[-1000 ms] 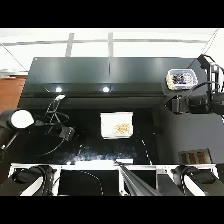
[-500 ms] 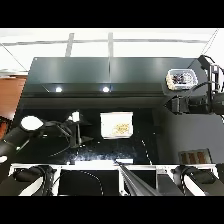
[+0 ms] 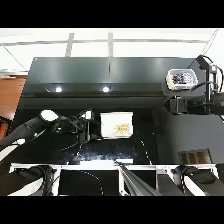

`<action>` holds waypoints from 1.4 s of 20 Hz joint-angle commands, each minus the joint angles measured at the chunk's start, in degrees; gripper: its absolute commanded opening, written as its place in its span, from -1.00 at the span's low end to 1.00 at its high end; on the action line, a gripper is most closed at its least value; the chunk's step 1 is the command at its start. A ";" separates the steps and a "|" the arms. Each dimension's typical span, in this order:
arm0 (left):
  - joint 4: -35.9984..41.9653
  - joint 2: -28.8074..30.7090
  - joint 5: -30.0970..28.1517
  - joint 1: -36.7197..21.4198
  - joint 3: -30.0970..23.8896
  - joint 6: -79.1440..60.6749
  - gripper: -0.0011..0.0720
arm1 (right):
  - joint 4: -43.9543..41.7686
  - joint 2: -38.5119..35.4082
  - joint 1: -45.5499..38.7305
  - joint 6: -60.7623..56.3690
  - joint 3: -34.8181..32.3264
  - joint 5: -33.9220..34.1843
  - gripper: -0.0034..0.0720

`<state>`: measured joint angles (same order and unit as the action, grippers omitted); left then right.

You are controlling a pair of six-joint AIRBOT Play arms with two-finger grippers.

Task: Fold the box and place the chain.

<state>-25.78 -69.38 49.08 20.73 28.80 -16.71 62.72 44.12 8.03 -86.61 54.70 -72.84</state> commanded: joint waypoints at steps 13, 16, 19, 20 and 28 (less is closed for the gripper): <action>-2.89 -4.04 -2.49 3.61 3.74 4.11 0.96 | 1.95 0.02 1.84 0.00 0.02 0.87 -0.02; -2.89 -4.04 -2.45 3.91 3.76 3.87 0.96 | 2.12 0.02 1.84 0.00 0.00 0.96 -0.02; -2.69 -4.07 -2.36 4.61 3.80 3.43 0.96 | 2.38 0.04 1.84 0.02 -0.35 1.29 -0.03; -2.58 -4.07 -2.34 4.79 3.80 3.39 0.96 | 2.51 0.04 1.84 0.02 -0.55 1.29 -0.02; -2.78 -4.07 -2.73 5.51 3.80 3.32 0.00 | 3.41 0.37 6.01 2.99 -5.14 3.48 0.87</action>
